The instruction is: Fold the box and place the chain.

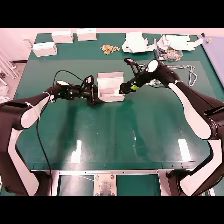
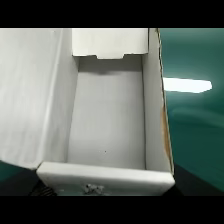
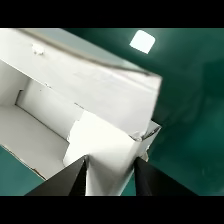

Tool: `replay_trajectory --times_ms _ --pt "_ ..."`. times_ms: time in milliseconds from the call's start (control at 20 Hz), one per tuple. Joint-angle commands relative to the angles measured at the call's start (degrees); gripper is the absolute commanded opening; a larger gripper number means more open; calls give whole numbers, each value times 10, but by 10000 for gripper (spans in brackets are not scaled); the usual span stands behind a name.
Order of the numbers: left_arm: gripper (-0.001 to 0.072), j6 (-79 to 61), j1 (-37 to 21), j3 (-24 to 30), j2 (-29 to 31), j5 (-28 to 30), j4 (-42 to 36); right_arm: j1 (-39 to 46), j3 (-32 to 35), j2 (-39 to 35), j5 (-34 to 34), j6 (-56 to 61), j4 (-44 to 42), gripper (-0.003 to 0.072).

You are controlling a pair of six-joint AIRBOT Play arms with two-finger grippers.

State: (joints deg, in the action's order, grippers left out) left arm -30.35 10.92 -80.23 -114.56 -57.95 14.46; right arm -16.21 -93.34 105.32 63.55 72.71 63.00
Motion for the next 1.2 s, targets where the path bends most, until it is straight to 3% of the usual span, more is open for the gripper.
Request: replay_trajectory --times_ms 0,250,1150 --pt "290 1 0 0 0 -2 1 -33 -28 0 -1 80 111 345" --pt "290 1 0 0 0 -2 1 -60 -32 0 10 165 197 345" --pt "290 1 0 0 0 -21 1 -90 -32 7 30 253 252 342"
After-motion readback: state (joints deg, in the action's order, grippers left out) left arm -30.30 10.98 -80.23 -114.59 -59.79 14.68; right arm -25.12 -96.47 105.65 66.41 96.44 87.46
